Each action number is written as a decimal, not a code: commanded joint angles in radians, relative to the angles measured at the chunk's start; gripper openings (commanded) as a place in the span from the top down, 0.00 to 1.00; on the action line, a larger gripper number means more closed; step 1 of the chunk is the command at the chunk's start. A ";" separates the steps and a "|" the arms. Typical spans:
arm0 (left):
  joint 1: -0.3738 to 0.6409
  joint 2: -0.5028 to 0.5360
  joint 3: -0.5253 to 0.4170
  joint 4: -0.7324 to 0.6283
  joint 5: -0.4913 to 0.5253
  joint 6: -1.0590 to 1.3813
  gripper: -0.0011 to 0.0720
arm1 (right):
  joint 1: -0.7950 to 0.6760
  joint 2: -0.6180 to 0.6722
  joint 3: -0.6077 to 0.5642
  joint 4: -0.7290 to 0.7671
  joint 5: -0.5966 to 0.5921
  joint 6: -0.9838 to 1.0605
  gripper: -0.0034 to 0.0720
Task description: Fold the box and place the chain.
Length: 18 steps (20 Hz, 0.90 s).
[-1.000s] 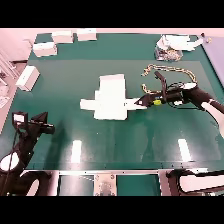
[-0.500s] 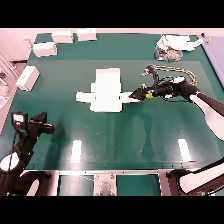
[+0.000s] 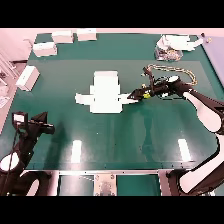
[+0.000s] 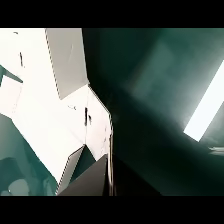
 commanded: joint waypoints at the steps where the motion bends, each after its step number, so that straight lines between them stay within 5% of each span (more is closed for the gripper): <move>1: 0.000 0.001 0.001 0.000 -0.019 -0.001 0.96 | 0.001 -0.008 0.010 -0.014 0.011 0.003 0.94; 10: 0.000 0.001 0.001 0.000 -0.041 -0.005 0.95 | 0.001 -0.008 0.010 -0.012 0.009 0.004 0.94; 11: 0.000 0.001 0.001 0.000 -0.041 -0.005 0.65 | 0.001 -0.008 0.010 -0.012 0.007 0.004 0.94; 12: 0.000 0.001 0.001 0.000 -0.043 -0.005 0.24 | 0.001 -0.008 0.010 -0.012 0.005 0.007 0.94; 13: 0.000 0.001 0.001 0.000 -0.049 -0.005 0.17 | 0.001 -0.008 0.010 -0.011 0.002 0.007 0.94; 18: 0.000 0.001 0.063 -0.005 -0.130 -0.042 0.18 | 0.001 -0.008 0.010 -0.009 0.000 0.014 0.94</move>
